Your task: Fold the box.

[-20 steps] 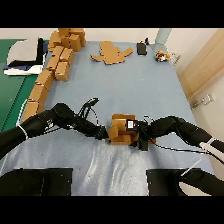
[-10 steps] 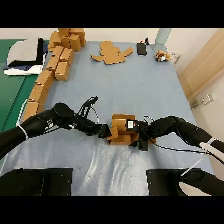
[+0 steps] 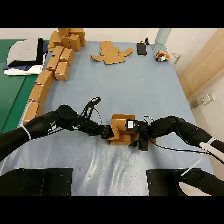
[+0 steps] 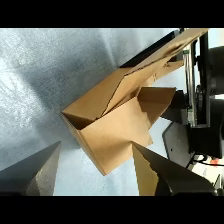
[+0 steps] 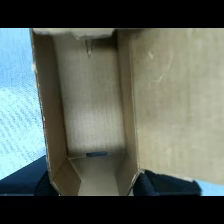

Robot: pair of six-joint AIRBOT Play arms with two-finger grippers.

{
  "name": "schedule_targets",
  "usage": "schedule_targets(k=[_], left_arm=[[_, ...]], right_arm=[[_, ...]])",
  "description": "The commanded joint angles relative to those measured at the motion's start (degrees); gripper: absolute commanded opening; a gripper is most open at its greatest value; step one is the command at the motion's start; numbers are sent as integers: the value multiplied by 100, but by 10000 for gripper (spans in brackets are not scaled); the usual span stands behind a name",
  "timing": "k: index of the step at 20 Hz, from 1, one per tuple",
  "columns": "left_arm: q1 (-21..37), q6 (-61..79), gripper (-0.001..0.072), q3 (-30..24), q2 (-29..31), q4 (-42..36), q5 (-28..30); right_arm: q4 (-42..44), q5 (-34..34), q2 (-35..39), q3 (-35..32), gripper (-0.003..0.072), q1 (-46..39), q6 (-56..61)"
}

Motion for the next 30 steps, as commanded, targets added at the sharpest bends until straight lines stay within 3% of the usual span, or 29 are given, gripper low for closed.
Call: schedule_targets(k=[1, 6, 9, 14, 22, 26, 30], left_arm=[[-173, -243, 682, 4, -7, 107, 155], [-977, -2529, 663, 278, -9, 2203, 535], [-1261, -3593, 663, 597, -107, 2927, 546], [-1539, -4124, 663, 1329, -702, 3368, 9], [-2162, -6850, 662, 2181, -1147, 5261, -721], [-2341, -7114, 662, 2636, -1519, 5405, -1224], [-2328, -7410, 662, 2671, -1609, 5381, -1392]], right_arm=[[0, 2, 7, -2, 476, 0, 2], [0, 0, 7, -2, 477, 0, 2], [0, 0, 7, -2, 476, 0, 2], [0, 2, 7, -2, 476, 0, 2], [0, 0, 7, -2, 477, 0, 2], [0, 0, 7, -2, 476, 0, 2], [0, 0, 7, -2, 476, 0, 2]])
